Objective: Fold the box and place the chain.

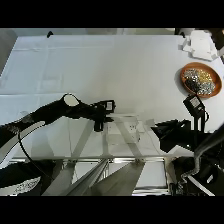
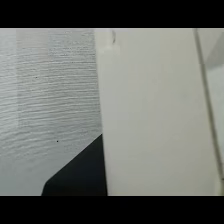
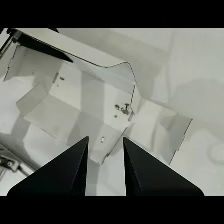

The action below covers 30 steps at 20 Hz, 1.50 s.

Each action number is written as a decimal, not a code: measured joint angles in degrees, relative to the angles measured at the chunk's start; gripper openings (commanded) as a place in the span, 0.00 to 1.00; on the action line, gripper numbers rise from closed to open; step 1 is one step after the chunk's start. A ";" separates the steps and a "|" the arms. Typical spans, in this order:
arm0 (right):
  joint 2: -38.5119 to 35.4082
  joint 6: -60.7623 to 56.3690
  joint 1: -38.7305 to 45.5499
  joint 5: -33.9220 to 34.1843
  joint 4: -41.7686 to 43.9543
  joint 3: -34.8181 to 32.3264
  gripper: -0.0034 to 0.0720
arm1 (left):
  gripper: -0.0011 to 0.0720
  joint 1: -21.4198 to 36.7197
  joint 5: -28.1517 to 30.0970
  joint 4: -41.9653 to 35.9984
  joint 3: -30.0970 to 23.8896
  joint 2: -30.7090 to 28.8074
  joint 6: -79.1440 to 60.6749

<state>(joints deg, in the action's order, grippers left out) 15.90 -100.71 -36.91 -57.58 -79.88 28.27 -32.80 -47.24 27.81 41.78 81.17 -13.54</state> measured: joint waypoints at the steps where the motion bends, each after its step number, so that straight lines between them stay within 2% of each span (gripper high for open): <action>1: 0.00 0.00 0.00 0.00 0.07 0.00 0.34 | 0.02 0.00 -0.02 0.00 0.00 0.07 -0.15; 16: 0.00 0.00 0.00 0.02 0.96 0.00 0.34 | 0.02 -0.11 -2.99 -0.35 0.00 1.09 -6.05; 30: 0.00 0.13 0.00 0.02 1.01 0.00 0.35 | 0.03 -0.11 -2.78 -0.42 0.02 1.92 -6.40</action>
<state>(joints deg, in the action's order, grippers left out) 15.90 -100.57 -36.91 -57.56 -78.87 28.27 -32.91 -50.02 27.40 41.80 83.09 -19.94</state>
